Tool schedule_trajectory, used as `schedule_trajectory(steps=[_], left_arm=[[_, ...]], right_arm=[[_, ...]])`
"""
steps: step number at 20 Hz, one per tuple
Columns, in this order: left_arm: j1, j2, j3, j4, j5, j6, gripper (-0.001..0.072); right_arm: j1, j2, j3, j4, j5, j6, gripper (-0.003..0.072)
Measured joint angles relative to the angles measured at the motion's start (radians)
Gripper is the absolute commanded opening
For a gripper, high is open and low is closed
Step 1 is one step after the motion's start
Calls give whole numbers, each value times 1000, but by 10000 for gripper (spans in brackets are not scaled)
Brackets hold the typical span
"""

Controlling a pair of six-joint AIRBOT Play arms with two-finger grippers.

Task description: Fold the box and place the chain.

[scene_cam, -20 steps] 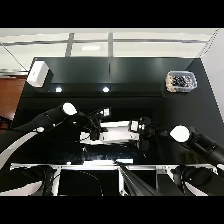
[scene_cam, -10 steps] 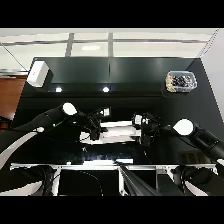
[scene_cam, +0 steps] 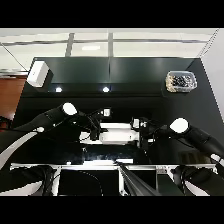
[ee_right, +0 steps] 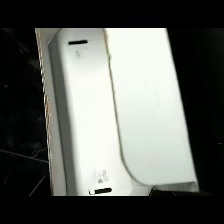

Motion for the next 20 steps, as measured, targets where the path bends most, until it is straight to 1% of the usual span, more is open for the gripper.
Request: schedule_trajectory(steps=[8,12,20], left_arm=[[0,0,0,-1,-4,-3,29],[0,0,0,-1,-3,-5,29],[0,0,0,-2,-2,-5,29]], right_arm=[[0,-67,-22,5,-5,-80,699],[10,-96,-23,3,-31,-81,698],[39,-108,-22,-9,-87,-44,698]])
